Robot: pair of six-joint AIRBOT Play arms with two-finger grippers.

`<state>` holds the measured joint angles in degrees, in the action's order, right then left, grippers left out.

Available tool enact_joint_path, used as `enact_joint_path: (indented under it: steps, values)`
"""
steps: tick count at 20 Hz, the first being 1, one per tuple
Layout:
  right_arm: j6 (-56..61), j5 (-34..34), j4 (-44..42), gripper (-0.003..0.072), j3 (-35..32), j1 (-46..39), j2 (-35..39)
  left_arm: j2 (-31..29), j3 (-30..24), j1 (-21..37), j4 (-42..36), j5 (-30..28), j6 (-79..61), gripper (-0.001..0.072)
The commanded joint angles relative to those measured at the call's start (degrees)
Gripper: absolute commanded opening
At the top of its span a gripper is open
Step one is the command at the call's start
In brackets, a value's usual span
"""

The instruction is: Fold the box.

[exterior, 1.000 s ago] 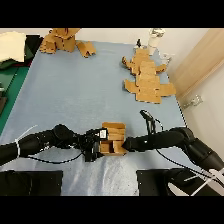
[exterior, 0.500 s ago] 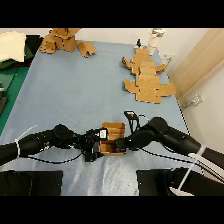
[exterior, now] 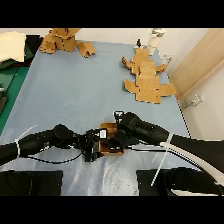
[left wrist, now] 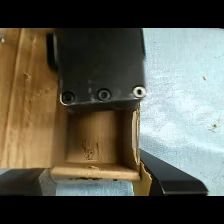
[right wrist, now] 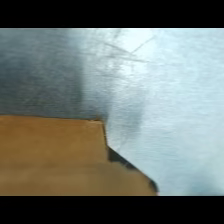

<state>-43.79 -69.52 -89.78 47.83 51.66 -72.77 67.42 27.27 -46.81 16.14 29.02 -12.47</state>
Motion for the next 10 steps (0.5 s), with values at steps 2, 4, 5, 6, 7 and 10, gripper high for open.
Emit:
enact_joint_path:
  steps: [2,4,5,6,7,10]
  values:
    - [1.38,-3.74,1.84,0.0003,1.09,0.5,-1.73,0.02,0.04,0.04,-0.07,-0.04,-0.13,0.0607]
    - [1.31,-3.89,1.95,0.0005,1.09,0.5,-1.66,0.02,0.04,0.04,-0.07,-0.04,-0.13,0.0606]
    - [1.31,-3.91,1.92,0.0126,1.11,0.48,-1.46,0.02,0.04,0.04,-0.07,-0.04,-0.13,0.0607]
    - [1.31,-3.91,1.77,0.0329,1.14,0.48,-1.18,0.02,0.04,0.04,-0.07,-0.04,-0.11,0.0607]
    - [1.31,-3.93,1.68,0.0411,1.14,0.48,-0.72,0.02,0.04,0.04,-0.07,-0.04,-0.13,0.0607]
    - [1.46,-4.55,1.73,0.0411,1.14,0.48,1.05,0.02,0.04,0.04,-0.07,-0.04,-0.13,0.0607]
